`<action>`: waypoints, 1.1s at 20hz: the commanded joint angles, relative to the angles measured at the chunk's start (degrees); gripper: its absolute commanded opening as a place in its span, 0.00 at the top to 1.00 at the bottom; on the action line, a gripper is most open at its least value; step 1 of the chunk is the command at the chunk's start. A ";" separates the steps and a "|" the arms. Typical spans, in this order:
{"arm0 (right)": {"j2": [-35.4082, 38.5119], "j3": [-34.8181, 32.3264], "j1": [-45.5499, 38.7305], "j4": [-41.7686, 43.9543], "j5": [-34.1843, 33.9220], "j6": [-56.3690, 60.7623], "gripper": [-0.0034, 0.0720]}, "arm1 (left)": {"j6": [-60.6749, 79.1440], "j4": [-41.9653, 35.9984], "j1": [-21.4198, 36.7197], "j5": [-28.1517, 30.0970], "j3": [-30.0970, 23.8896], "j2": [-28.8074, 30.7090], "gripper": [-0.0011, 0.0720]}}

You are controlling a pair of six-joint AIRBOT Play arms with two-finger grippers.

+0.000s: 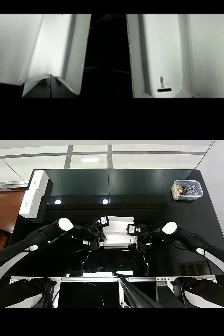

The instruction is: Fold the box and place the chain.

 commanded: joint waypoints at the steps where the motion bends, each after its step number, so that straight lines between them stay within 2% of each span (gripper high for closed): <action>1: -0.02 0.00 0.00 0.00 0.00 0.00 0.79 | -15.34 14.12 3.69 -0.72 1.09 6.23 0.95; 3: -0.02 0.00 0.00 0.00 -0.02 0.00 0.79 | -26.25 20.72 8.59 -2.25 1.09 11.96 0.95; 5: -0.02 0.00 0.00 0.00 0.00 0.00 0.79 | -32.74 26.23 13.92 -5.01 0.83 14.97 0.95; 8: -0.02 0.00 0.00 0.00 -0.02 0.00 0.79 | -60.24 25.57 23.63 -7.48 -0.96 13.79 0.95; 9: -0.02 0.00 0.00 0.00 -0.02 0.00 0.79 | -66.01 22.56 27.08 -11.63 -1.75 12.02 0.95; 11: -0.02 0.00 0.00 0.00 -0.22 0.17 0.79 | -55.60 11.93 33.11 -21.62 -3.41 6.78 0.95; 12: -0.02 0.00 0.00 0.00 -0.20 0.17 0.79 | -52.85 6.91 35.76 -24.39 -4.33 3.93 0.95; 14: -0.02 0.00 0.00 0.00 -0.20 0.17 0.79 | -51.56 -2.32 39.47 -25.90 -5.92 -1.64 0.95; 18: -0.02 0.00 0.00 0.00 -0.22 0.17 0.79 | -50.31 -5.66 35.52 -23.58 -5.86 -8.13 0.95; 22: -0.02 0.00 0.00 0.00 -0.22 0.20 0.79 | -50.82 -6.84 27.12 -19.28 -5.57 -8.87 0.95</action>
